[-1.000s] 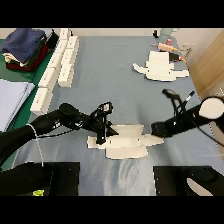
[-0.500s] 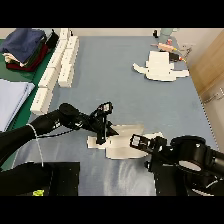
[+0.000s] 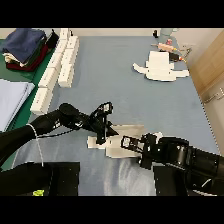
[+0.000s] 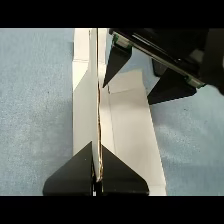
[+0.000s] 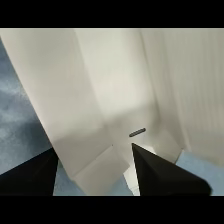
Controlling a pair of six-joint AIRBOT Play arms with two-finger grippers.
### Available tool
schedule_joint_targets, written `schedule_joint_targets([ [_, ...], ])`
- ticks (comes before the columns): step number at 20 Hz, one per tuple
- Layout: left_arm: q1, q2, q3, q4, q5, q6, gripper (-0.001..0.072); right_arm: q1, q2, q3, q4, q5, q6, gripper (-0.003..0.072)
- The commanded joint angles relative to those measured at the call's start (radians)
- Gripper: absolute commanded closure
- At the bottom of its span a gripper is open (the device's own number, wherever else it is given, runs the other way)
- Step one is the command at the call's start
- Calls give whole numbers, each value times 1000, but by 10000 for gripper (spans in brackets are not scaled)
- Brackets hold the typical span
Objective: Fold the box.
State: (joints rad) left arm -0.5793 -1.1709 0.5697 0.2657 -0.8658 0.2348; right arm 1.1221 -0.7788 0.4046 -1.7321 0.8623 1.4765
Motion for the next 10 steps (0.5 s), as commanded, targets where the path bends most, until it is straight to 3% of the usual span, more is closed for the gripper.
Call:
schedule_joint_targets([
  [1,0,1,1,0,1,0,694,2,15,45,-81,1,177,-2],
  [10,-1,1,1,0,0,0,694,-3,51,55,-175,56,393,-4],
])
